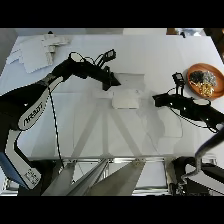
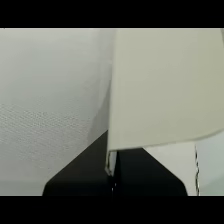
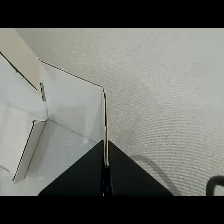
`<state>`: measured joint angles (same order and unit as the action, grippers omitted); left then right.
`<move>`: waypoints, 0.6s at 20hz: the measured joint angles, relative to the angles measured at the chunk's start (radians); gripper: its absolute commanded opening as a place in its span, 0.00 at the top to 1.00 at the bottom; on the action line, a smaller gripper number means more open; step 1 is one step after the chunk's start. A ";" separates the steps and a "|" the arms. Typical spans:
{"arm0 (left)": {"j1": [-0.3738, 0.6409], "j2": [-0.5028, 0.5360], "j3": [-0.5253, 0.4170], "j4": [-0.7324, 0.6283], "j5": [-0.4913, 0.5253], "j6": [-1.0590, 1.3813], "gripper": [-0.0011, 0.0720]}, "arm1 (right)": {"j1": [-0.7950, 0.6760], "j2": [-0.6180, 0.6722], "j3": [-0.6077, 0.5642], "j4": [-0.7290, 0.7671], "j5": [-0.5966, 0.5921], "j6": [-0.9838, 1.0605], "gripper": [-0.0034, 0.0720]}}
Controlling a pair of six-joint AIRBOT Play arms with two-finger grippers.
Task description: Fold the box and place the chain.
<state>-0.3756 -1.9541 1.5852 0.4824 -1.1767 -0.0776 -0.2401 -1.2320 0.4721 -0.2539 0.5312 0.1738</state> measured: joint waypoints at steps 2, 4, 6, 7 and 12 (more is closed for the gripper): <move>-0.001 0.000 0.000 0.000 -0.005 0.005 0.96 | 0.000 0.000 0.000 0.000 0.000 0.000 0.94; -0.002 0.000 0.000 0.000 -0.008 0.007 0.96 | 0.000 0.000 0.000 0.000 0.000 0.000 0.94; -0.002 0.000 0.000 0.000 -0.011 0.008 0.96 | 0.000 0.000 0.000 0.000 0.000 0.000 0.94; -0.002 0.000 0.000 0.000 -0.011 0.008 0.97 | 0.000 0.000 0.000 0.000 0.000 0.000 0.94; -0.002 0.000 0.000 0.000 -0.011 0.010 0.97 | 0.000 0.000 0.000 -0.001 -0.004 0.000 0.94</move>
